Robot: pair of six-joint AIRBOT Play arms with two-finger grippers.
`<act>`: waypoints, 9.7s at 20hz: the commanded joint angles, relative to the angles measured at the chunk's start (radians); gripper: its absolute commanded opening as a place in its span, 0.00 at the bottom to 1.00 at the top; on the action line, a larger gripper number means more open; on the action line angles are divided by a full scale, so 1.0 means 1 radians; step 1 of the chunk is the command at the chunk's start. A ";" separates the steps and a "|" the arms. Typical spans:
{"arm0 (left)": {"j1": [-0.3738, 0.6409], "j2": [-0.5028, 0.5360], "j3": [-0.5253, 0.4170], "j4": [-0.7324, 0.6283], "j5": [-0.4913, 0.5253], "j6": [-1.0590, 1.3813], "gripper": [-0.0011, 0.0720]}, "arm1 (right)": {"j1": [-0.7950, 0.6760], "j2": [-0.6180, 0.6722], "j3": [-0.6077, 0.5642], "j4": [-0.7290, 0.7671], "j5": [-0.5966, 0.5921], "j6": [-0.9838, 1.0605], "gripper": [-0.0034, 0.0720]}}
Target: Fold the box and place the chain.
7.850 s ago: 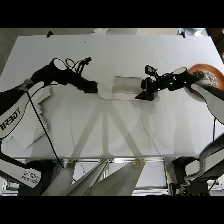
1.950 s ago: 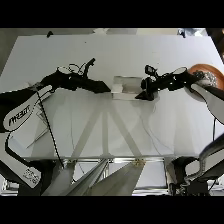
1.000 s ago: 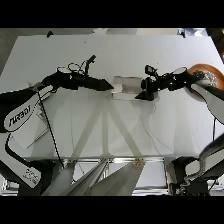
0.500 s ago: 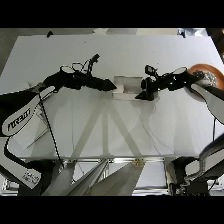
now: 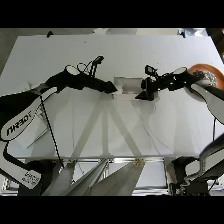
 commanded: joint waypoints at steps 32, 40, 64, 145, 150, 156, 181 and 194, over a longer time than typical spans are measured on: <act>-0.190 -0.024 0.239 0.735 -0.106 -0.806 0.55 | 0.000 0.000 0.000 0.001 0.001 0.002 0.70; -0.210 -0.103 0.381 0.758 -0.206 -0.935 0.50 | 0.000 0.000 0.000 0.001 0.001 0.002 0.70; -0.224 -0.139 0.418 0.724 -0.251 -1.148 0.41 | 0.000 0.000 0.000 0.001 0.001 0.002 0.70; 0.015 -0.093 0.049 -0.104 -0.063 1.130 0.88 | -0.003 0.000 0.000 0.001 0.000 0.002 0.70; 0.009 -0.093 0.051 -0.088 -0.061 1.122 0.59 | -0.003 0.000 0.000 0.001 0.000 0.002 0.70; 0.010 -0.093 0.051 -0.088 -0.064 1.122 0.59 | -0.003 0.000 0.000 0.001 0.000 0.002 0.70; 0.010 -0.093 0.051 -0.084 -0.067 1.122 0.59 | -0.003 0.082 0.001 -0.147 0.005 0.008 0.96; 0.009 -0.069 0.051 0.006 -0.075 1.122 0.59 | -0.003 0.213 0.001 -0.246 0.077 0.115 0.05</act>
